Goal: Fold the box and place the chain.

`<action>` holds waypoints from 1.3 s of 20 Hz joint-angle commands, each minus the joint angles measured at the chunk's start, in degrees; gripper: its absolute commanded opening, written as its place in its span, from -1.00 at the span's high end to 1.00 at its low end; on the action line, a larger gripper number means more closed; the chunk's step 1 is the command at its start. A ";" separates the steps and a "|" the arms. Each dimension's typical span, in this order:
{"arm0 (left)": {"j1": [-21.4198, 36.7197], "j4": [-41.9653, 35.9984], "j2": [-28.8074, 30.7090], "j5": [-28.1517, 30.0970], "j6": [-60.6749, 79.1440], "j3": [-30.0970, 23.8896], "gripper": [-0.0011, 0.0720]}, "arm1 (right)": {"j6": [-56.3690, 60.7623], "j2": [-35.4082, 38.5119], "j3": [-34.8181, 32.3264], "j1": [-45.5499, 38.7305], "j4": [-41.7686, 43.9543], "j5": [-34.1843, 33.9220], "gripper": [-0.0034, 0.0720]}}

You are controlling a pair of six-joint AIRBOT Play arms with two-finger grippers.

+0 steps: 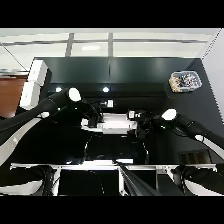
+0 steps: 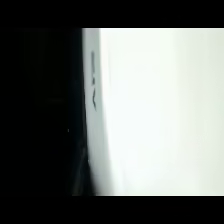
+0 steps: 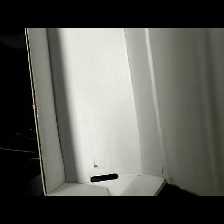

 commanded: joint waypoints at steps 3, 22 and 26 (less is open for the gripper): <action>0.26 11.63 2.38 -2.95 -13.60 4.24 -0.55 | 0.00 -0.02 0.04 0.00 -0.11 0.04 -0.33; 3.74 -35.19 16.61 6.64 -31.19 -16.61 0.90 | 0.00 -0.02 0.02 0.11 -0.48 0.24 0.57; 3.61 -36.94 13.25 23.76 -30.80 -16.37 0.90 | 0.00 -0.02 0.02 0.11 -0.48 0.24 0.57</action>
